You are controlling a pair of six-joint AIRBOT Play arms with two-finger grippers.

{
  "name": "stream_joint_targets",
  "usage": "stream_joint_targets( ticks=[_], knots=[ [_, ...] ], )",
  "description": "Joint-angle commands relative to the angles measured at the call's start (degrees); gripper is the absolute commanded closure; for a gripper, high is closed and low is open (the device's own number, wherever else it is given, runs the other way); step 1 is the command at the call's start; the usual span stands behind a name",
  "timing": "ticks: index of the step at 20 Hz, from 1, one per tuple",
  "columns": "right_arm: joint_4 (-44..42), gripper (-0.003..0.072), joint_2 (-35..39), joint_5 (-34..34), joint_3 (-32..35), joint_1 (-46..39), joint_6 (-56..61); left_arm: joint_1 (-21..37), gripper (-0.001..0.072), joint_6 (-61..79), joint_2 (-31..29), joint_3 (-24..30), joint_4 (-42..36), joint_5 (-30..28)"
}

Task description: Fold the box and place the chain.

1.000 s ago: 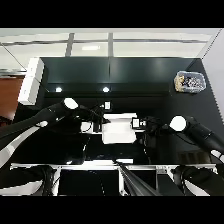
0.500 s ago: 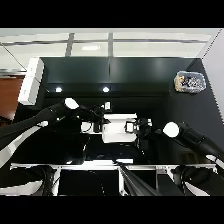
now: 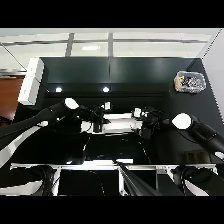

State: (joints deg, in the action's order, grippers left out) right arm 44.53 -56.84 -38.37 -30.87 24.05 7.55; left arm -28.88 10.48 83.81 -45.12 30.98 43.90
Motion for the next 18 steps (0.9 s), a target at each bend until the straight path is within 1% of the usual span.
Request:
stream_joint_targets(
  ticks=[1, 4, 6, 7, 9, 14, 18],
  knots=[
    [-4.1, -0.0007, 0.1, -0.1, -0.2, -1.6, -3.1, 0.0, 0.068, 0.0, 0.0, -0.1, 0.0, 0.1],
    [-5.8, -0.0006, -1.0, 0.0, -0.2, -1.7, -5.6, 0.0, 0.068, 0.0, 0.0, -0.1, 0.0, 0.0],
    [-12.3, -0.0007, -3.0, -0.2, -0.2, -3.3, -12.9, 0.0, 0.068, 0.0, 0.0, -0.1, 0.0, 0.0],
    [-17.5, -0.0007, -4.4, -1.7, -0.2, -4.7, -17.7, 0.0, 0.068, 0.0, 0.0, -0.1, 0.0, 0.0],
    [-22.8, -0.0006, -7.2, -6.8, -0.2, -7.1, -23.7, 0.0, 0.068, 0.0, 0.0, -0.1, 0.0, 0.0],
    [-23.3, -0.0007, -12.5, -7.5, -0.2, -7.5, -31.0, 0.0, 0.068, 0.0, 0.0, -0.1, 0.0, -0.4],
    [-22.9, -0.0006, -14.4, -6.6, -0.2, -7.5, -32.0, 0.0, 0.0679, 0.0, 0.0, -0.1, 0.0, -0.4]
  ],
)
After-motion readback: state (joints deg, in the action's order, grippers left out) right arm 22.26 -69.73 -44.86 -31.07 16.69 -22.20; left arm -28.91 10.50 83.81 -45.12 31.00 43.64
